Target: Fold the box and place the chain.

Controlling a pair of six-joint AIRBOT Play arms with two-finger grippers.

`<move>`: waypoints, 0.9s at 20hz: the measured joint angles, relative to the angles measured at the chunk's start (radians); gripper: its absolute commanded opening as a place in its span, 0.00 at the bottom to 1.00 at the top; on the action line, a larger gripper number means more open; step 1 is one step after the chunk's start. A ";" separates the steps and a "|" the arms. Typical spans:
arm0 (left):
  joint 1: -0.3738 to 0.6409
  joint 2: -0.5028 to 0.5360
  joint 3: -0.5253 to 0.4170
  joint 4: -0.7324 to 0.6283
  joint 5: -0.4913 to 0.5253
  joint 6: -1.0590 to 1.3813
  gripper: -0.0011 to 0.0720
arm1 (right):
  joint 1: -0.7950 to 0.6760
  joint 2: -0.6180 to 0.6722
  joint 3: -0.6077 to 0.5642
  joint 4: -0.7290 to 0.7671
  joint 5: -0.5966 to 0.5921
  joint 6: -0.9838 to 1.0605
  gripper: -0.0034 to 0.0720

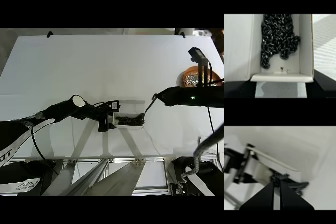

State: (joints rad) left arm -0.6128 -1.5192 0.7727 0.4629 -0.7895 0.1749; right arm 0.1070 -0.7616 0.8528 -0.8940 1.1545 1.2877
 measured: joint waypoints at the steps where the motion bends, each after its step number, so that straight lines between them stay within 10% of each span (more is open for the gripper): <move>1: 0.000 0.000 0.000 0.000 0.000 0.000 0.56 | 0.000 0.007 0.000 0.051 0.006 -0.017 0.07; 18: 0.000 0.000 0.000 0.000 0.000 0.000 0.56 | 0.253 -0.182 -0.122 0.109 -0.153 0.005 0.07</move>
State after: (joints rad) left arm -0.6128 -1.5192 0.7727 0.4629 -0.7898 0.1749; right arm 0.3603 -0.9436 0.7311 -0.7849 1.0019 1.2922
